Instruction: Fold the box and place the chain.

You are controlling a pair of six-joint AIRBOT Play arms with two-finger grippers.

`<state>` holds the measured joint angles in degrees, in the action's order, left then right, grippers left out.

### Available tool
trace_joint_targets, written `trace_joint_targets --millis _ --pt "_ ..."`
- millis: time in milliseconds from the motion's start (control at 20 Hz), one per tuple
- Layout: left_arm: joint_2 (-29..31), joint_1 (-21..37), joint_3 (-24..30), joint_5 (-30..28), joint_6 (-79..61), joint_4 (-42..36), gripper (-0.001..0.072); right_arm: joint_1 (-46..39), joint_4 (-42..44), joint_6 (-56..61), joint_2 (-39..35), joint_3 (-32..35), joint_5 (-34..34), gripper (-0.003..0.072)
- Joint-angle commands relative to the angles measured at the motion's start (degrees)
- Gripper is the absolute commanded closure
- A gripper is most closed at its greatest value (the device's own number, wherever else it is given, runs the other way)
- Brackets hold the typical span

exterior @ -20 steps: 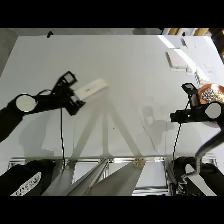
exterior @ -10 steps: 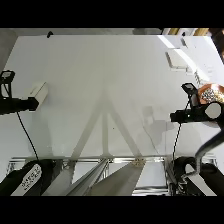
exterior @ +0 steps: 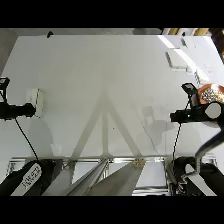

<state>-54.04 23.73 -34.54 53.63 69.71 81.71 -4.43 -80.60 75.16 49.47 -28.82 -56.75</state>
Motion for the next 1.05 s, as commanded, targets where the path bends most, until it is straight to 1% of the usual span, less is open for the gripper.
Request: trace_joint_targets --millis 0,100,200,350,500,600,1000 --pt "0.8 0.2 0.0 3.2 0.4 0.2 0.0014 0.0 0.0 0.0 -0.1 0.0 0.0 0.0666" --pt "3.1 0.2 0.0 4.2 1.3 0.2 0.0014 0.0 0.0 0.0 -0.1 0.0 0.0 0.0666" --pt "7.2 0.2 0.0 5.2 1.3 0.2 0.0014 0.0 0.0 0.0 -0.1 0.0 0.0 0.0666" --pt "14.5 -1.4 0.0 6.3 1.2 0.3 0.0014 0.0 0.0 0.0 -0.1 0.0 0.0 0.0666" --pt "19.4 -2.7 0.0 6.6 1.2 0.4 0.0015 0.0 0.0 0.0 -0.1 0.0 0.0 0.0666" --pt "20.7 -2.8 0.0 6.6 1.3 0.4 0.0015 0.0 0.0 0.0 -0.1 0.0 0.0 0.0666" --pt "20.5 -2.8 0.0 5.4 1.2 0.5 0.0016 0.0 0.0 0.0 -0.1 0.0 0.0 0.0666"
